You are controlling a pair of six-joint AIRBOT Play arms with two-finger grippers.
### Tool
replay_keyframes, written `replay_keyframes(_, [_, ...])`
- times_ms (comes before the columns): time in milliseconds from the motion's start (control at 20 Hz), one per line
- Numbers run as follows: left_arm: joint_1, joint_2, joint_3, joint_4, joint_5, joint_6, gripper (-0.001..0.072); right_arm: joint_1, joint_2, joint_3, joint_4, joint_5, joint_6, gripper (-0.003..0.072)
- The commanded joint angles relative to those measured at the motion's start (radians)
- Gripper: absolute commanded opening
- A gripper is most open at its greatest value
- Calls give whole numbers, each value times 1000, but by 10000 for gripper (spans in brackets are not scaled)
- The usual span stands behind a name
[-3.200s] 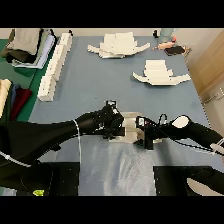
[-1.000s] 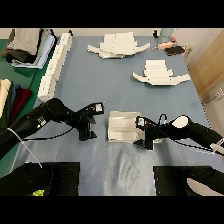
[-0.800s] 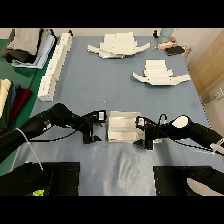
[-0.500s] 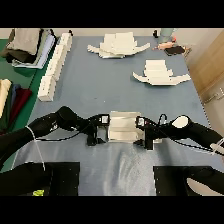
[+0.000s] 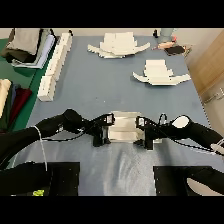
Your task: Fold the box.
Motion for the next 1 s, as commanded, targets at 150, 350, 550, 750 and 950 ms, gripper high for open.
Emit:
replay_keyframes(150, [-15, -7, -1, -7, 26, -9, 693, 0, 1, 0, 0, 0, 0, 539])
replay_keyframes(350, [-27, -7, -2, 9, 52, -32, 693, 0, 1, 0, 0, 0, 0, 539])
replay_keyframes(550, [-40, -7, -4, 14, 69, -30, 693, 0, 1, 0, 0, 0, 0, 539])
replay_keyframes(750, [-58, -7, -5, 23, 91, -23, 693, 0, 1, 1, 0, 0, 0, 539])
replay_keyframes(950, [-64, -7, -5, 26, 95, -19, 693, 0, 1, 1, 0, 0, 0, 539])
